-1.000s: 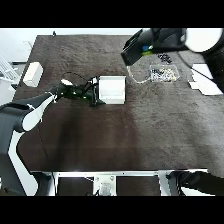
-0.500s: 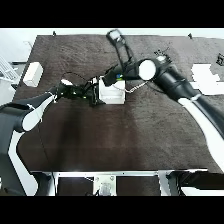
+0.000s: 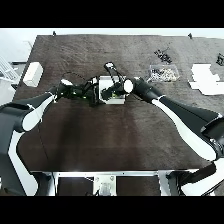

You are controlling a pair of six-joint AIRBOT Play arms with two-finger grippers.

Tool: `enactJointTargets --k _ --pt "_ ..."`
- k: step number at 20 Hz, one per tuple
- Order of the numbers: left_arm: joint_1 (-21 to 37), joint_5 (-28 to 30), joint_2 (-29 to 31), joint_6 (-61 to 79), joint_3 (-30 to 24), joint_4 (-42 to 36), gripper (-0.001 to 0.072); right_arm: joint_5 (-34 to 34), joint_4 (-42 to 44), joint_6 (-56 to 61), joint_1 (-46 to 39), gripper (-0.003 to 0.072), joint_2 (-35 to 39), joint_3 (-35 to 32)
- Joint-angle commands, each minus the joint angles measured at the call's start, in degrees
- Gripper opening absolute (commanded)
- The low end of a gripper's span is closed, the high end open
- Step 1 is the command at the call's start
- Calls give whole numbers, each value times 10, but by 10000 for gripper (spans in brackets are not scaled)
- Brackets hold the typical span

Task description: Fold the box and place the chain.

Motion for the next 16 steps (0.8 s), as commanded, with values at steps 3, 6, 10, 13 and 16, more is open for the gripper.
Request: enactJointTargets --k 3,6,10,13,16 --pt "0 0 0 0 0 0 334 50 -5 0 -62 482 67 -1" --pt "0 0 0 0 0 0 334 69 -37 1 -123 482 116 -5" --pt "0 0 0 0 0 0 333 48 -36 63 -237 481 121 -48" --pt "0 0 0 0 0 0 334 -47 -34 116 -298 480 121 -116" --pt "0 0 0 0 0 0 334 -144 -12 144 -320 479 99 -164"
